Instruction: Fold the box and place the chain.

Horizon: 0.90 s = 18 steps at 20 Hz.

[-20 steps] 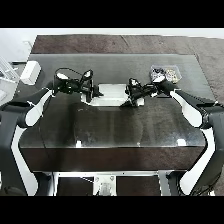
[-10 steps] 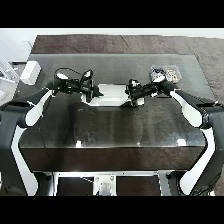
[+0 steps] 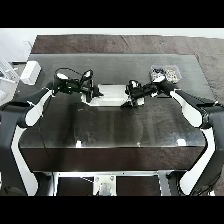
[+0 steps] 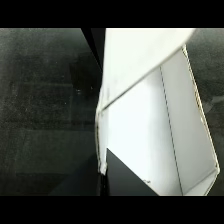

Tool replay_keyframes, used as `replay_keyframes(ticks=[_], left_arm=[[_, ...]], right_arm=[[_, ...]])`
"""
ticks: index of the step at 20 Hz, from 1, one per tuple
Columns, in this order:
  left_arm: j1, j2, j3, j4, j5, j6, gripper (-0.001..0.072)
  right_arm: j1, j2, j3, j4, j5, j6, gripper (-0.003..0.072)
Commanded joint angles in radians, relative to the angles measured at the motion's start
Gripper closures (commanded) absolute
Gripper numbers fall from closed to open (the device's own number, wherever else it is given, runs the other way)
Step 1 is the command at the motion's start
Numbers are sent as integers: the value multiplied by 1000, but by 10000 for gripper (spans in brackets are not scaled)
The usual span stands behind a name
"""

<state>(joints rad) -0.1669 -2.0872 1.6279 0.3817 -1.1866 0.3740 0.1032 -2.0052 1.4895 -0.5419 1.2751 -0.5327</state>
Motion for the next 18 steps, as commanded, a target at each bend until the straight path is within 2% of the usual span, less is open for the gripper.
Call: replay_keyframes(ticks=[1, 9, 11, 12, 13, 18], left_arm=[[1, 0, 1, 0, 1, 0, 690], [1, 0, 1, 0, 1, 0, 690], [1, 0, 1, 0, 1, 0, 690], [1, 0, 1, 0, 1, 0, 690], [1, 0, 1, 0, 1, 0, 690], [1, 0, 1, 0, 1, 0, 690]], right_arm=[[1, -1, 0, 4, 1, 36, 121], [0, -1, 0, -2, 1, 113, 120], [-3, -1, 0, -1, 1, 110, 64], [-6, -1, 0, -1, 1, 110, 64], [-6, -1, 0, 0, 1, 110, 14], [-7, -1, 0, 21, 1, 110, 14]])
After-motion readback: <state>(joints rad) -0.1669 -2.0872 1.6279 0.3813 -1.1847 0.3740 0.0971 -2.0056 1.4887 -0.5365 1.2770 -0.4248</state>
